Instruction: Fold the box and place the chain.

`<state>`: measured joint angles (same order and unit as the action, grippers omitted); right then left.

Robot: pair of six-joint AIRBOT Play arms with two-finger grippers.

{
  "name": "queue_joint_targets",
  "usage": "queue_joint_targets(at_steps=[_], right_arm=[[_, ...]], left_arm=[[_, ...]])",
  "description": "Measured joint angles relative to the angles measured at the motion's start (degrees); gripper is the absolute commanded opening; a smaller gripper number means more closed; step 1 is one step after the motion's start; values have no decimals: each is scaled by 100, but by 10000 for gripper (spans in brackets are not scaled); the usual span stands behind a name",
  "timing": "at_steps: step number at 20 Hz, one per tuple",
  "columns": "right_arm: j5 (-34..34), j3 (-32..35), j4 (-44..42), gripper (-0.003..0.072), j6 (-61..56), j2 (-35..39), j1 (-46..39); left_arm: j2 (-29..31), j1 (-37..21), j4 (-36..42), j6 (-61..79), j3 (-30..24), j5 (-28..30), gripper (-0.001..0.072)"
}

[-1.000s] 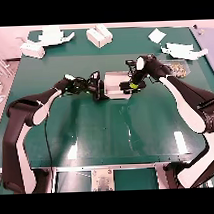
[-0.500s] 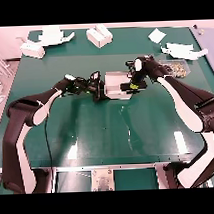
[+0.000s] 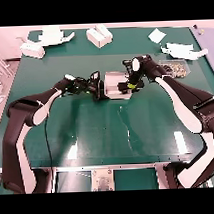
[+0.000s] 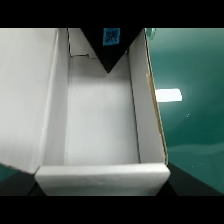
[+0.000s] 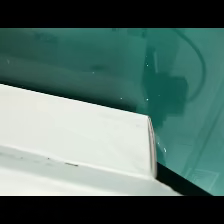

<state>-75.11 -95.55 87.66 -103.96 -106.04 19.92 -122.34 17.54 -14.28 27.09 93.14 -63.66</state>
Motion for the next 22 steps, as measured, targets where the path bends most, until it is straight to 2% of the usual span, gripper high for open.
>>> queue_joint_targets(at_steps=[5, 6, 7, 8, 9, 11, 13, 14, 15, 17, 19, 22], right_arm=[[-258, -468, 267, 467, 90, 339, -227], [-289, -538, 304, 358, 136, 446, -289], [-310, -601, 330, 202, 225, 560, -341], [-313, -662, 350, 119, 319, 680, -398], [-302, -717, 350, 116, 439, 807, -442], [-188, -785, 345, 45, 765, 1027, -527], [-48, -815, 315, 56, 1121, 1172, -649], [20, -820, 293, 110, 1274, 1220, -756], [105, -815, 293, 127, 1379, 1250, -892], [356, -778, 289, 128, 1530, 1287, -1270], [623, -750, 184, 217, 1611, 1248, -1687], [874, -728, -61, 222, 1674, 975, -2328]], left_arm=[[0, -9, -2, 0, 0, 4, 398], [0, -9, -2, -2, 0, 2, 398], [0, -4, -4, -2, 0, 2, 398], [0, -4, -2, -2, 0, 2, 398], [0, -4, -4, -2, 0, 2, 398], [0, -7, -4, -2, 0, 2, 398], [0, -4, -4, -2, 0, 2, 398], [0, -4, -4, -2, 0, 4, 398], [0, -4, -4, -4, 0, 2, 398], [0, -4, -4, -4, 0, 4, 398], [0, -4, -4, -4, 0, 2, 398], [0, -4, -4, -7, 0, 2, 398]])
